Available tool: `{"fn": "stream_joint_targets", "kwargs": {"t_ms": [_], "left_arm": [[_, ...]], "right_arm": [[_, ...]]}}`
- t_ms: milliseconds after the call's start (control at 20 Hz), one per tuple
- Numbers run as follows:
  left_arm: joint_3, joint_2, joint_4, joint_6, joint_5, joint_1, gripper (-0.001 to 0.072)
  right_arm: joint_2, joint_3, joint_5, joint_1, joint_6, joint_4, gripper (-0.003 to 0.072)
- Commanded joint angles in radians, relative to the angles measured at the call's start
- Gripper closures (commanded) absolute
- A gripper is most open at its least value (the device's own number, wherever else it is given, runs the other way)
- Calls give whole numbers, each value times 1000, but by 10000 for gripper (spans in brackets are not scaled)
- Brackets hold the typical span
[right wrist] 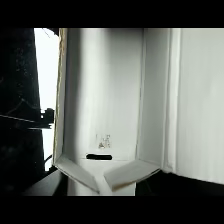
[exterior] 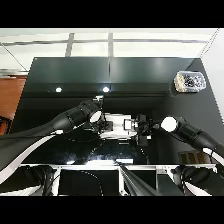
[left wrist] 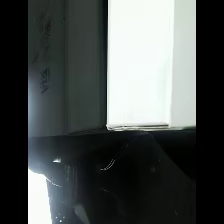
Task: Fold the box and place the chain.
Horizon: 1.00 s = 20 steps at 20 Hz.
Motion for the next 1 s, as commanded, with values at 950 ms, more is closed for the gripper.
{"fn": "stream_joint_targets", "kwargs": {"t_ms": [950], "left_arm": [[0, 0, -12, 10, 15, 0, 682]], "right_arm": [[-82, 0, -66, 35, 45, 248, 469]]}}
